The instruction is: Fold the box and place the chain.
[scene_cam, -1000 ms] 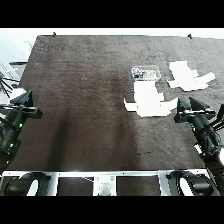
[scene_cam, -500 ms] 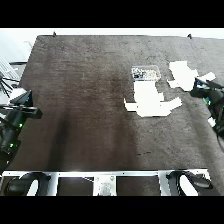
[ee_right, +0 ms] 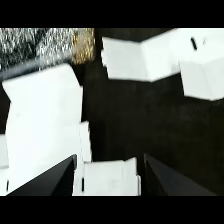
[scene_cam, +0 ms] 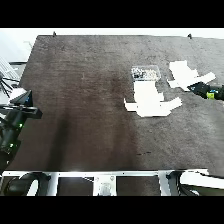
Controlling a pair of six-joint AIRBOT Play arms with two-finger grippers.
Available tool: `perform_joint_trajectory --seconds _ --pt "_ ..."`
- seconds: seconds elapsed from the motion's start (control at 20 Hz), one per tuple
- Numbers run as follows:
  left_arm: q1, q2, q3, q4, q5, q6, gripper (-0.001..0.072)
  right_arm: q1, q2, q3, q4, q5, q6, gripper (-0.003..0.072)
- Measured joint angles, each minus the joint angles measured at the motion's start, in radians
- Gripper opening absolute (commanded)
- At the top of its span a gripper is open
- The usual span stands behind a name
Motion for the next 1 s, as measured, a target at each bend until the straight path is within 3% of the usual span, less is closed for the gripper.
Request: perform_joint_trajectory --seconds 0.3,0.45,1.0 --pt "0.000 0.000 0.000 0.000 0.000 0.000 0.0022 0.005 -0.283 0.361 -0.179 0.325 0.123 0.0520" --pt "0.000 0.000 0.000 0.000 0.000 0.000 0.0022 0.038 -0.388 0.483 -0.219 0.454 0.149 0.0520" --pt "0.000 0.000 0.000 0.000 -0.001 0.000 0.0022 0.129 -0.533 0.571 -0.277 0.601 0.174 0.0520"
